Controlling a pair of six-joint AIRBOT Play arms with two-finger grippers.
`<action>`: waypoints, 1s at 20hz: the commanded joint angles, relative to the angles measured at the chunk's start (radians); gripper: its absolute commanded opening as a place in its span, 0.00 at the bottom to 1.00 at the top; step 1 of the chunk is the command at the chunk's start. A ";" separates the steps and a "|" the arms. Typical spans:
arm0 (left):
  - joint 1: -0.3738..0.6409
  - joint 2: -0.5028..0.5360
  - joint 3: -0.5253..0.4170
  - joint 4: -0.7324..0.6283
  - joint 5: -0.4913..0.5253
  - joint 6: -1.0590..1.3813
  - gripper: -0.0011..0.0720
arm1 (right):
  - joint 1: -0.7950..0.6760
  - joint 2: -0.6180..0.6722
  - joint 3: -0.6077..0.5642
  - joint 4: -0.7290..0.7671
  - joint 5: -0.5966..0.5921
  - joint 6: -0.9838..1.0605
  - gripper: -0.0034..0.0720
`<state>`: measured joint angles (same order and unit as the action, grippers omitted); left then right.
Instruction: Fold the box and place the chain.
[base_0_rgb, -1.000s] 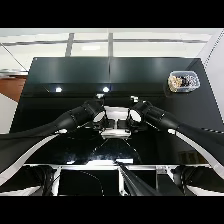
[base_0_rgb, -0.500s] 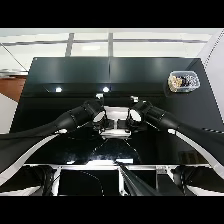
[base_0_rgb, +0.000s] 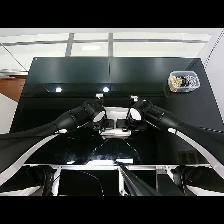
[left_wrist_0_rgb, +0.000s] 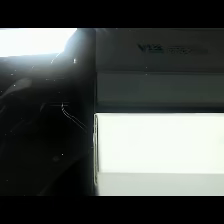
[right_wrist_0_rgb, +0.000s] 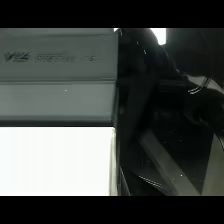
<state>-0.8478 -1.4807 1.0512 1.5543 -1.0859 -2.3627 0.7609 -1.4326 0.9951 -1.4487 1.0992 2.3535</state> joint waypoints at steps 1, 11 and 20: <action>0.001 0.000 0.000 0.000 -0.006 0.003 0.06 | -0.001 0.003 0.027 -0.004 0.040 -0.061 0.40; 0.001 -0.001 0.000 0.001 -0.014 0.003 0.06 | -0.078 0.159 0.089 -0.077 0.229 -0.243 0.40; 0.001 -0.001 0.000 0.006 -0.010 0.003 0.06 | -0.356 0.386 0.087 -0.216 0.186 -0.395 0.40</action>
<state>-0.8478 -1.4807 1.0512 1.5570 -1.0981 -2.3596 0.4984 -1.0851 1.0832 -1.5581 1.3045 2.0079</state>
